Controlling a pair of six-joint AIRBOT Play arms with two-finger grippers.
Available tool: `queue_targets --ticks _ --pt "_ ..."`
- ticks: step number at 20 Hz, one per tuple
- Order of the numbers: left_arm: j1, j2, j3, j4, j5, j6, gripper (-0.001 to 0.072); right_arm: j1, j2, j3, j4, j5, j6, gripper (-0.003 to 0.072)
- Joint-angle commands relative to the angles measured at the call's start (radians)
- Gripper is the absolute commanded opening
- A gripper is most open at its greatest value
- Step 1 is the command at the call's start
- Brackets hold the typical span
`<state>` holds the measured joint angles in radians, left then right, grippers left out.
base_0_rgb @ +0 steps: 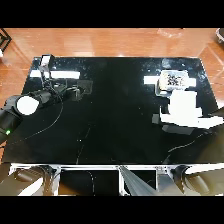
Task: Fold the box and place the chain.
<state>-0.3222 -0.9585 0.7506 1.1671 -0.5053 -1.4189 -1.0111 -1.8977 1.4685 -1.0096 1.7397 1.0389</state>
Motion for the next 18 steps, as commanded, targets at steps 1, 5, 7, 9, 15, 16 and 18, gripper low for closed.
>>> queue_targets --ticks 1,5,7,9,15,16,18 --pt "0.000 0.000 0.001 -0.001 -0.010 0.000 0.0631 0.010 -0.010 0.006 -0.015 0.013 -0.016 0.0413" --pt "0.000 0.000 0.000 -0.001 -0.049 0.000 0.0631 0.010 -0.011 0.005 -0.014 0.011 -0.018 0.0415" --pt "0.000 0.000 0.001 -0.001 -0.048 0.000 0.0632 0.010 -0.020 0.002 -0.012 0.012 -0.017 0.0415" --pt "0.000 0.000 0.001 -0.001 -0.048 0.000 0.0631 0.010 -0.031 -0.012 -0.013 0.018 -0.017 0.0415" --pt "0.000 0.000 0.001 -0.001 -0.034 0.000 0.0631 0.010 -0.038 -0.013 -0.007 0.016 -0.018 0.0368" --pt "0.000 0.000 0.001 -0.001 -0.024 0.000 0.0631 0.010 -0.038 -0.013 0.001 0.019 -0.019 0.0222" --pt "0.000 0.000 0.001 -0.001 -0.011 0.000 0.0632 0.010 -0.038 -0.013 0.024 0.036 -0.041 0.0182"
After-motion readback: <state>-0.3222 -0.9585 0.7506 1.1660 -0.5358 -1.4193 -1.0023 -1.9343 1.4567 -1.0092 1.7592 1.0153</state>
